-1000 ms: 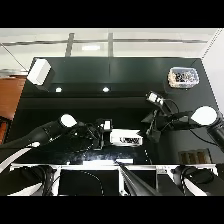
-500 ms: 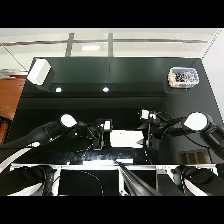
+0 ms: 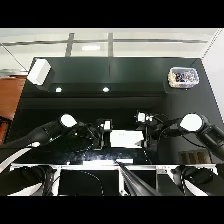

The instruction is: Fold the box and place the chain.

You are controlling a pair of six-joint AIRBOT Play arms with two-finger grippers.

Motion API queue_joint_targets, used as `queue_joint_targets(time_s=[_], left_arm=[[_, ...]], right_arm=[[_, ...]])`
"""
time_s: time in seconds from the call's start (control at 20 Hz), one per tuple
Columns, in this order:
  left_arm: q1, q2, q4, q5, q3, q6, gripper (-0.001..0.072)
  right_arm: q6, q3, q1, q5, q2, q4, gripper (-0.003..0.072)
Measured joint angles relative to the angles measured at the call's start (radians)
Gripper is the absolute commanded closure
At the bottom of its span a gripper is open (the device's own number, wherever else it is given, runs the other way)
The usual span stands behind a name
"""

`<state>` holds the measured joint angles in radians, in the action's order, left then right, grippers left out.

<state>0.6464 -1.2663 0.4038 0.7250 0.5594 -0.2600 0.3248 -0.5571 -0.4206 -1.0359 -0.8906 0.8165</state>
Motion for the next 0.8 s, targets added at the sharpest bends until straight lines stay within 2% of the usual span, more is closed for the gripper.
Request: queue_joint_targets(time_s=[0.1, 0.15, 0.2, 0.25, 0.3, 0.6, 0.65, 0.8], left_arm=[[0.0, 0.0, 0.0, 0.0, 0.0, 0.0, 0.0311], [0.0, 0.0, 0.0, 0.0, 0.0, 0.0, 0.0312], [0.0, 0.0, 0.0, 0.0, 0.0, 0.0, 0.0311], [0.0, 0.0, 0.0, 0.0, 0.0, 0.0, 0.0311], [0.0, 0.0, 0.0, 0.0, 0.0, 0.0, 0.0312], [0.0, 0.0, 0.0, 0.0, 0.0, 0.0, 0.0311], [0.0, 0.0, 0.0, 0.0, 0.0, 0.0, 0.0311], [0.0, 0.0, 0.0, 0.0, 0.0, 0.0, 0.0312]], right_arm=[[0.014, 0.0, -0.001, 0.0, -0.005, 0.001, -0.0015], [0.018, 0.0, -0.001, 0.001, -0.007, 0.002, 0.0049], [0.024, 0.0, -0.001, 0.001, -0.008, 0.003, 0.023], [0.027, 0.0, -0.001, 0.0, -0.009, 0.003, 0.034], [0.031, 0.0, -0.001, -0.001, -0.01, 0.003, 0.0384], [0.043, -0.011, -0.001, -0.001, -0.011, 0.007, 0.0388], [0.046, -0.013, -0.001, 0.0, -0.011, 0.007, 0.0526], [0.05, -0.015, -0.001, 0.003, -0.011, 0.004, 0.0541]])
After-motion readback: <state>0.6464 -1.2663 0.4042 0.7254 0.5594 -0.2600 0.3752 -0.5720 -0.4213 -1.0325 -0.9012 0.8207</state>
